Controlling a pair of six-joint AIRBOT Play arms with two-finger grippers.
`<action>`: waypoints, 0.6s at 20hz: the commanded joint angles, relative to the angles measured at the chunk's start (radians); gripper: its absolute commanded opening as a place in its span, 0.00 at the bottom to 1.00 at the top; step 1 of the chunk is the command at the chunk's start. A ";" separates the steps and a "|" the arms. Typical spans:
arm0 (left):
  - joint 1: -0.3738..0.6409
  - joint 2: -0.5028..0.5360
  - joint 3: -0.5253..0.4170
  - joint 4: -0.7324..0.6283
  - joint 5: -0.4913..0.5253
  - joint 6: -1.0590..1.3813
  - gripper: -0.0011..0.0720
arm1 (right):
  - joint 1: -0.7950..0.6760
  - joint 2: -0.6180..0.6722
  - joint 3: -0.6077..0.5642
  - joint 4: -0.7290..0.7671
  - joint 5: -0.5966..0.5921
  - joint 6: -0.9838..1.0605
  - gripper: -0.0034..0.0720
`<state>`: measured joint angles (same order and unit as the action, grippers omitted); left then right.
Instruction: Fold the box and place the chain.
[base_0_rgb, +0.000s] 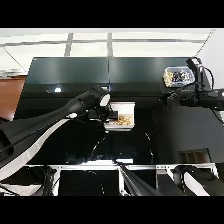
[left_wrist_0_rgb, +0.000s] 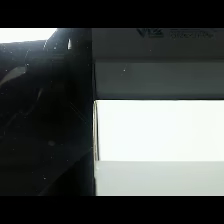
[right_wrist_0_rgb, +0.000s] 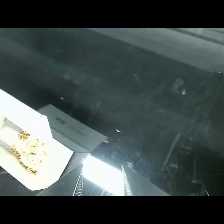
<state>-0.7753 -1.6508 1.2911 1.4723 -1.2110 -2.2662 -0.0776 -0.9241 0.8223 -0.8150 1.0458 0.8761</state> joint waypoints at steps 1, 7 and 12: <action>-0.002 0.000 0.008 -0.015 0.004 -0.024 0.07 | -0.003 0.001 -0.001 0.002 0.003 0.000 0.43; -0.007 0.031 0.081 -0.006 -0.001 -0.006 0.65 | -0.003 0.001 -0.001 0.002 0.003 0.000 0.43; -0.007 0.170 0.066 0.119 -0.056 0.052 0.66 | -0.003 0.001 -0.001 0.001 -0.003 0.000 0.43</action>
<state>-0.7826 -1.5455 1.3621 1.5135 -1.2266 -2.2452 -0.0803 -0.9241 0.8223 -0.8139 1.0462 0.8757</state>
